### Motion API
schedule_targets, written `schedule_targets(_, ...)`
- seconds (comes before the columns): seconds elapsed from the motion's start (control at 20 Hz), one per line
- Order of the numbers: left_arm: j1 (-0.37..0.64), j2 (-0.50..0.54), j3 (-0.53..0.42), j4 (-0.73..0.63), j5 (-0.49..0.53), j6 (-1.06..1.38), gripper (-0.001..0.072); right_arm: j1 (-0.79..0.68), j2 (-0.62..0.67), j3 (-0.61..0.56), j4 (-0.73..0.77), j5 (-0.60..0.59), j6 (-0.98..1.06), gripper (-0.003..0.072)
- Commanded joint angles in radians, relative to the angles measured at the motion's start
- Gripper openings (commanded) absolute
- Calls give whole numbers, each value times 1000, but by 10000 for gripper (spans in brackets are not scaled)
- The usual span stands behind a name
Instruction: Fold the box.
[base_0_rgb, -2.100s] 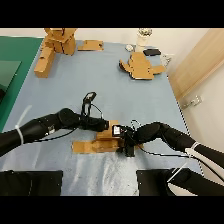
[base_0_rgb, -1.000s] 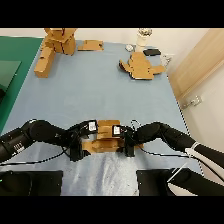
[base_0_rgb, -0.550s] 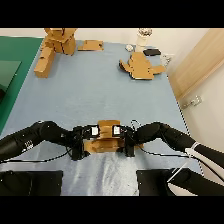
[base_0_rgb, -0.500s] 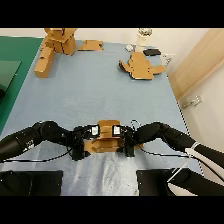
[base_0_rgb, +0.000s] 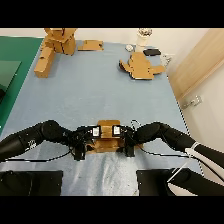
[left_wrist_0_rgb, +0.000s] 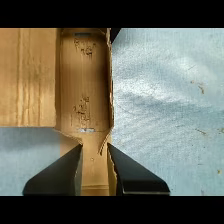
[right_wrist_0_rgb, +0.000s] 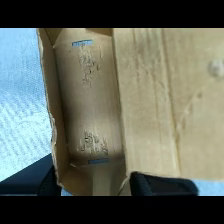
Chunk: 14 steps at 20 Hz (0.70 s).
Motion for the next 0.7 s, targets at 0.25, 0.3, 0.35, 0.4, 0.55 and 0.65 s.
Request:
schedule_targets(0.25,-1,-48,-1,-134,50,185,105,0,0,0,0,0,0,506)
schedule_targets(0.3,-1,-48,0,-134,54,186,106,0,0,0,0,0,0,506)
schedule_targets(0.35,-1,-48,-1,-135,56,185,106,0,0,0,0,0,0,506)
schedule_targets(0.4,-1,-48,-1,-135,57,185,106,0,0,0,0,0,0,506)
schedule_targets(0.55,-1,-48,-1,-160,61,185,107,0,0,0,0,0,0,506)
schedule_targets(0.65,-3,-48,-1,-167,70,185,107,0,0,0,0,0,0,506)
